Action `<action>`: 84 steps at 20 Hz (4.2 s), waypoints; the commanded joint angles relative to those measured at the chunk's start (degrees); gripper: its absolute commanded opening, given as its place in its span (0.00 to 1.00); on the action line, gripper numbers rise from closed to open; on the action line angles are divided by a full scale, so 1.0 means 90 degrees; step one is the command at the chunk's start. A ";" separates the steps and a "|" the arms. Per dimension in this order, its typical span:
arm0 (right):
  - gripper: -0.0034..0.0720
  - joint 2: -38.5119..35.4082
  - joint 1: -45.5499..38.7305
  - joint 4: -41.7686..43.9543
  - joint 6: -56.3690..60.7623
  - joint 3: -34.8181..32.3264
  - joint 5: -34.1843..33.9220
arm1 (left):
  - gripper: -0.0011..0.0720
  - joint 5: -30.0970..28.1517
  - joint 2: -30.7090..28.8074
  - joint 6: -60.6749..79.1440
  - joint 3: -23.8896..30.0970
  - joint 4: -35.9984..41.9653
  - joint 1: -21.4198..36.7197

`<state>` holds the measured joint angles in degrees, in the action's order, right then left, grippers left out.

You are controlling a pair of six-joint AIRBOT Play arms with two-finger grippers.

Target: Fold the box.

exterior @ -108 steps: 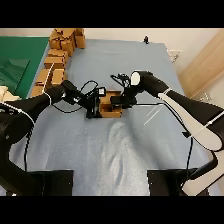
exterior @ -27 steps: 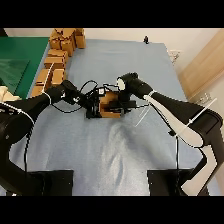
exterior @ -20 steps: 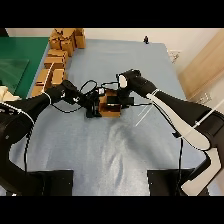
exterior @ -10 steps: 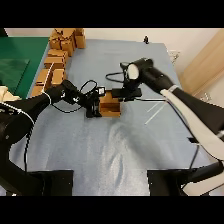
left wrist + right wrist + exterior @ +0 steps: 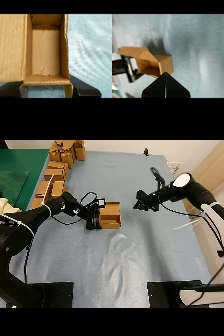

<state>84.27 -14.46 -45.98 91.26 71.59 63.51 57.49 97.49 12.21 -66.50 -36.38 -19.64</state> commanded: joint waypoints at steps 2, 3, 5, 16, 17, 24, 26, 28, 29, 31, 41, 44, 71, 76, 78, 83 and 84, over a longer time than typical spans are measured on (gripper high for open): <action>0.05 0.1396 -0.0612 0.2732 -0.1302 0.0223 0.0262 | 0.56 0.0002 0.0005 -0.0029 -0.0002 -0.0005 0.0000; 0.05 0.1741 -0.0498 0.2747 -0.1321 0.0495 0.0318 | 0.56 -0.0007 0.0005 -0.0029 -0.0002 -0.0002 0.0000; 0.05 0.2295 -0.0260 0.2732 -0.1350 0.1049 0.0410 | 0.56 -0.0002 0.0005 -0.0029 -0.0002 -0.0007 0.0000; 0.05 0.3075 0.0457 0.2365 -0.3915 0.2844 0.2919 | 0.56 -0.0005 0.0005 -0.0029 -0.0002 -0.0007 0.0002; 0.11 0.3075 0.0457 0.2210 -0.4167 0.2890 0.3070 | 0.56 -0.0005 0.0005 -0.0029 -0.0002 -0.0005 0.0000; 0.38 0.3075 0.0614 0.1489 -0.5663 0.2990 0.3257 | 0.56 0.0012 0.0005 -0.0032 -0.0002 -0.0005 0.0000; 0.39 0.3075 0.0668 0.1479 -0.5894 0.2990 0.3152 | 0.56 0.0012 0.0005 -0.0032 -0.0002 -0.0002 0.0000; 0.46 0.3033 0.0719 0.1491 -0.6130 0.2990 0.3041 | 0.56 0.0012 0.0005 -0.0032 -0.0002 -0.0002 0.0000; 0.46 0.2994 0.0753 0.1486 -0.6314 0.2990 0.3014 | 0.56 0.0012 0.0005 -0.0032 -0.0002 -0.0002 0.0000; 0.46 0.2875 0.0828 0.1486 -0.6572 0.2990 0.2878 | 0.56 0.0010 0.0005 -0.0032 -0.0002 -0.0002 0.0000; 0.46 0.2652 0.1025 0.1115 -0.6934 0.2987 0.2599 | 0.56 0.0010 0.0005 -0.0032 -0.0002 -0.0002 0.0000; 0.40 0.2652 0.1027 0.0884 -0.6931 0.2987 0.2611 | 0.56 -0.0007 0.0005 -0.0032 -0.0002 -0.0005 0.0000; 0.21 0.2351 0.1729 -0.1222 -0.6416 0.2912 0.2613 | 0.56 -0.0034 0.0005 -0.0194 -0.0002 -0.0002 0.0000; 0.21 0.2052 0.1824 -0.1309 -0.6411 0.2912 0.2295 | 0.56 -0.0036 0.0005 -0.0192 -0.0002 -0.0007 0.0000; 0.18 0.2045 0.1819 -0.1396 -0.6404 0.2909 0.2324 | 0.56 -0.0036 0.0005 -0.0192 -0.0002 -0.0007 0.0000; 0.16 0.2016 0.1887 -0.1392 -0.6356 0.2912 0.2302 | 0.56 -0.0036 0.0005 -0.0189 -0.0002 -0.0007 0.0000; 0.16 0.2016 0.1887 -0.1396 -0.6326 0.2912 0.2290 | 0.56 -0.0036 0.0005 -0.0189 -0.0002 -0.0007 0.0000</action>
<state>102.59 2.26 -58.92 34.04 97.73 84.97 57.06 97.56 10.41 -66.50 -36.40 -19.66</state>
